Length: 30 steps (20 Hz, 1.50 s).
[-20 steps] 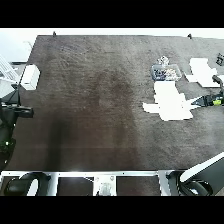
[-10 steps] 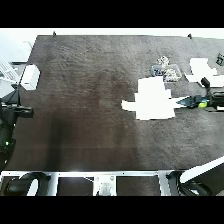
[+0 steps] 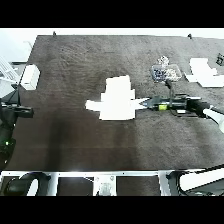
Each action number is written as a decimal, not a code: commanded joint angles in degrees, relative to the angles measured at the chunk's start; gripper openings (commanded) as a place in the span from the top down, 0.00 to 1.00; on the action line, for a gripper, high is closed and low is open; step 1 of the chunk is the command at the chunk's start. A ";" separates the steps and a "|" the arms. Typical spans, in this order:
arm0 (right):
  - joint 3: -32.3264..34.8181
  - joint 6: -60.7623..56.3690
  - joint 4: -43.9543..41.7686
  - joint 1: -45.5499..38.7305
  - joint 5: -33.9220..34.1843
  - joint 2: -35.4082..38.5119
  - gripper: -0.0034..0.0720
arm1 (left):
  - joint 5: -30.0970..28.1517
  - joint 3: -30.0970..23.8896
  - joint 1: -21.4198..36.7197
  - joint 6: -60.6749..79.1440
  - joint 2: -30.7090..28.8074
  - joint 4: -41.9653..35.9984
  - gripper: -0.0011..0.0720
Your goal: Fold the box and place the chain.
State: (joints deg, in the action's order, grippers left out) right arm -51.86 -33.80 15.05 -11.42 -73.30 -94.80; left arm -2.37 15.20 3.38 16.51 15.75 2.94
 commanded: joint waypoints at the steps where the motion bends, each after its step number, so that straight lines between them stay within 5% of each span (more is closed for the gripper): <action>1: 0.04 -0.72 -1.90 7.82 13.79 0.55 0.95 | 0.00 -0.02 -0.02 0.02 -0.04 0.02 0.95; 9: -7.41 -1.55 -0.90 9.66 13.92 -3.72 0.95 | 0.00 -0.02 -0.02 0.02 -0.04 0.02 0.95; 17: -7.98 -1.95 -0.68 10.95 13.94 -5.60 0.95 | 0.33 0.11 -0.02 -0.02 -0.04 -0.04 0.95; 27: -9.25 -1.57 -0.70 11.34 13.90 -5.77 0.95 | 14.29 0.24 -0.02 0.13 2.05 -0.11 0.95; 28: -9.29 -1.57 -0.72 11.37 13.92 -5.77 0.95 | 14.97 0.79 -0.02 -0.02 3.98 -0.22 0.80; 29: -9.29 -1.57 -0.72 11.37 13.92 -5.77 0.95 | 15.15 1.88 -0.02 -0.09 6.80 -1.70 0.50; 30: -9.27 -1.57 -0.68 11.37 13.90 -5.77 0.95 | 15.47 3.48 -0.02 -0.09 10.05 -3.39 0.47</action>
State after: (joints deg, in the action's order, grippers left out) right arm -60.97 -35.40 14.37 -0.10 -59.37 -100.55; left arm 9.96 16.58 3.38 16.49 20.45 2.20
